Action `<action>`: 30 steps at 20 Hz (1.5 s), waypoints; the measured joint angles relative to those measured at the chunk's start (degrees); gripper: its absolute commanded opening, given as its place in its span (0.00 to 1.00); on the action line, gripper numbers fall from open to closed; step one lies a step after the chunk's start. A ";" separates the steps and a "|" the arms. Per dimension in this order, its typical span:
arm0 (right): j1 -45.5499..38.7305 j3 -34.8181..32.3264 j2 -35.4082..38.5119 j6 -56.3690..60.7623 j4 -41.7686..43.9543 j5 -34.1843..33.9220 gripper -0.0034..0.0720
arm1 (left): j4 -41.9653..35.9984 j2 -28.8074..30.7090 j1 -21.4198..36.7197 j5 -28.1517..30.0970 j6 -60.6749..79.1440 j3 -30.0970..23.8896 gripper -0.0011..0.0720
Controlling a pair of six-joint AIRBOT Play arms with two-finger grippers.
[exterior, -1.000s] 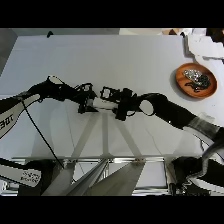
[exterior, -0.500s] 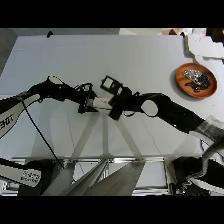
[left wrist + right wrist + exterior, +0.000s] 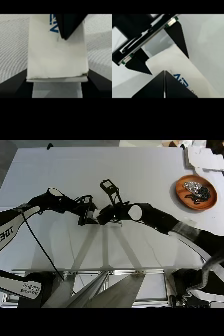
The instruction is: Fold the box and place the chain.
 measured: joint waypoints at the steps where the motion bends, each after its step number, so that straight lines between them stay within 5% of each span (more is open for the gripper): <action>1: 0.04 0.09 -0.70 0.13 0.57 0.20 0.06 | 0.02 0.00 0.00 0.02 0.02 0.00 0.48; 11: 1.03 0.15 -2.56 0.61 1.86 1.05 0.06 | 0.04 0.00 0.00 0.00 0.02 0.00 0.48; 18: 0.24 -0.68 4.22 0.59 0.17 0.87 0.06 | -0.02 0.00 0.00 0.00 -0.11 0.00 0.48; 24: -1.70 -12.35 17.64 0.02 0.68 -4.13 0.05 | -0.02 0.00 0.00 0.00 0.02 0.00 0.48; 30: -9.49 -20.00 20.94 -1.86 7.34 -4.07 0.05 | 0.00 0.00 0.00 0.00 0.02 0.00 0.48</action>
